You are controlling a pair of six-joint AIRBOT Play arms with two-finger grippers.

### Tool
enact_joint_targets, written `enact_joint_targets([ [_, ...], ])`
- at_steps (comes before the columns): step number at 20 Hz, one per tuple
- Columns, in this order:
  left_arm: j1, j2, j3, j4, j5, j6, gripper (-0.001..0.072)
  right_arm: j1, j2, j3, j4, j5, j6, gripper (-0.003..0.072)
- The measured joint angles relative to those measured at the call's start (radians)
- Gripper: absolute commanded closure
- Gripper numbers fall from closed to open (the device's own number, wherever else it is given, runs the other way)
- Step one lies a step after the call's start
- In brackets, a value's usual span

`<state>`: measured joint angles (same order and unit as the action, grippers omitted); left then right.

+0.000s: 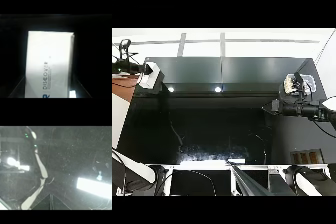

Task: Fold the box and place the chain.

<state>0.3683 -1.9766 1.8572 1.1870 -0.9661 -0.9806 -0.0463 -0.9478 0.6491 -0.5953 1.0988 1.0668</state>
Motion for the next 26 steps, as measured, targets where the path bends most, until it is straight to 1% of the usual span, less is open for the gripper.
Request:
enact_joint_targets([
  [2,-0.001,0.0,0.094,0.019,-0.1,-0.042,-0.0002,0.0,0.0,0.0,0.0,0.002,0.0,0.0648],
  [4,-0.002,0.018,0.172,0.086,-0.217,-0.125,0.0002,-0.003,0.0,0.002,-0.006,0.004,0.002,0.0648],
  [5,-0.002,0.045,0.192,0.13,-0.259,-0.174,0.0049,-0.009,0.0,0.009,-0.021,0.007,0.003,0.0648],
  [6,-0.003,0.079,0.196,0.174,-0.291,-0.22,0.0192,-0.021,0.001,0.022,-0.047,0.008,0.003,0.0648],
  [8,-0.003,0.166,0.172,0.25,-0.345,-0.32,0.0666,-0.053,0.002,0.065,-0.089,0.013,0.004,0.0648],
  [9,-0.003,0.216,0.148,0.264,-0.365,-0.352,0.0685,-0.073,0.003,0.095,-0.099,0.024,0.006,0.0648],
  [10,-0.006,0.264,0.117,0.264,-0.386,-0.364,0.0685,-0.09,0.004,0.125,-0.111,0.031,0.008,0.0648],
  [11,-0.011,0.317,0.075,0.233,-0.396,-0.37,0.0685,-0.108,0.008,0.158,-0.117,0.035,0.011,0.0648],
  [12,-0.019,0.371,0.025,0.193,-0.398,-0.369,0.0685,-0.122,0.016,0.185,-0.123,0.036,0.011,0.0648],
  [13,-0.033,0.436,-0.044,0.15,-0.389,-0.357,0.0685,-0.134,0.029,0.207,-0.133,0.038,0.012,0.0649],
  [14,-0.051,0.506,-0.124,0.111,-0.36,-0.342,0.0685,-0.141,0.05,0.223,-0.145,0.026,0.022,0.0649],
  [15,-0.077,0.591,-0.226,0.077,-0.317,-0.327,0.0685,-0.141,0.076,0.232,-0.179,0.003,0.039,0.0649],
  [16,-0.106,0.681,-0.338,0.051,-0.261,-0.315,0.0685,-0.134,0.11,0.234,-0.245,-0.027,0.074,0.0648],
  [18,-0.175,0.88,-0.606,0.017,-0.118,-0.299,0.0686,-0.113,0.175,0.22,-0.407,-0.091,0.153,0.0648],
  [20,-0.243,1.064,-0.871,0.005,0.026,-0.29,0.0685,-0.098,0.227,0.175,-0.554,-0.142,0.23,0.0648],
  [21,-0.271,1.144,-0.989,0.001,0.081,-0.288,0.0685,-0.093,0.243,0.142,-0.594,-0.161,0.257,0.0648],
  [23,-0.309,1.257,-1.16,-0.004,0.138,-0.283,0.0684,-0.086,0.262,0.061,-0.641,-0.203,0.294,0.0648],
  [25,-0.33,1.324,-1.258,-0.008,0.151,-0.283,0.0683,-0.082,0.273,-0.006,-0.672,-0.236,0.317,0.065],
  [26,-0.336,1.344,-1.288,-0.008,0.15,-0.282,0.0682,-0.081,0.277,-0.028,-0.674,-0.252,0.322,0.0649],
])
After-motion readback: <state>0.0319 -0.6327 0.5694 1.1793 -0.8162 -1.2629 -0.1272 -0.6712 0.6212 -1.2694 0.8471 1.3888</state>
